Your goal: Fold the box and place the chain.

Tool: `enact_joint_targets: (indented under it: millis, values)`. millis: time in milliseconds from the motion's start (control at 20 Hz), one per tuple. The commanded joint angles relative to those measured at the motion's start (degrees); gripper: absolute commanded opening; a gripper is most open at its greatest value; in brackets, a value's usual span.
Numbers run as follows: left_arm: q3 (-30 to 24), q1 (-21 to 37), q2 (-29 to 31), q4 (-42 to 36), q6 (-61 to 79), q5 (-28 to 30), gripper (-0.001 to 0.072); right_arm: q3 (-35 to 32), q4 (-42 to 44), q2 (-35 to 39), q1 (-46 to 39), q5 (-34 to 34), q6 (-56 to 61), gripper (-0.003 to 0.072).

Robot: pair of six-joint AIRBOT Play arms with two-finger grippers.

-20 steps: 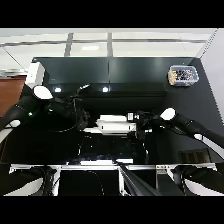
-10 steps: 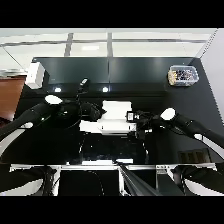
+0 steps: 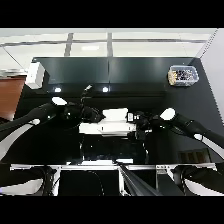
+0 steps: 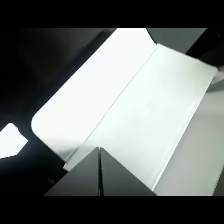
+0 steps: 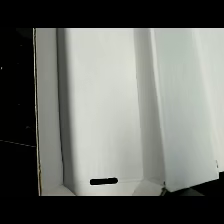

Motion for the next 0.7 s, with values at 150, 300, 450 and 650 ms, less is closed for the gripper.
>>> enact_joint_targets:
  millis: [150, 300, 450, 650]
  values:
    - [1.1, 4.6, 16.2, 12.2, -3.2, -2.3, 0.0020, 0.0, 0.1, 0.0, 0.0, -0.2, 0.2, 0.0176]
    - [-3.5, 5.6, 23.5, 12.9, -0.8, -5.6, 0.0021, 0.0, 0.1, 0.0, 0.0, -0.2, 0.2, 0.0177]
    - [-11.2, 5.9, 25.3, 13.0, 10.8, -5.7, 0.0025, 0.0, 0.1, 0.0, 0.0, -0.2, 0.2, 0.0177]
    - [-14.4, 5.6, 23.3, 17.3, 33.9, -5.7, 0.0098, 0.0, 0.1, 0.0, 0.0, -0.2, 0.2, 0.0176]
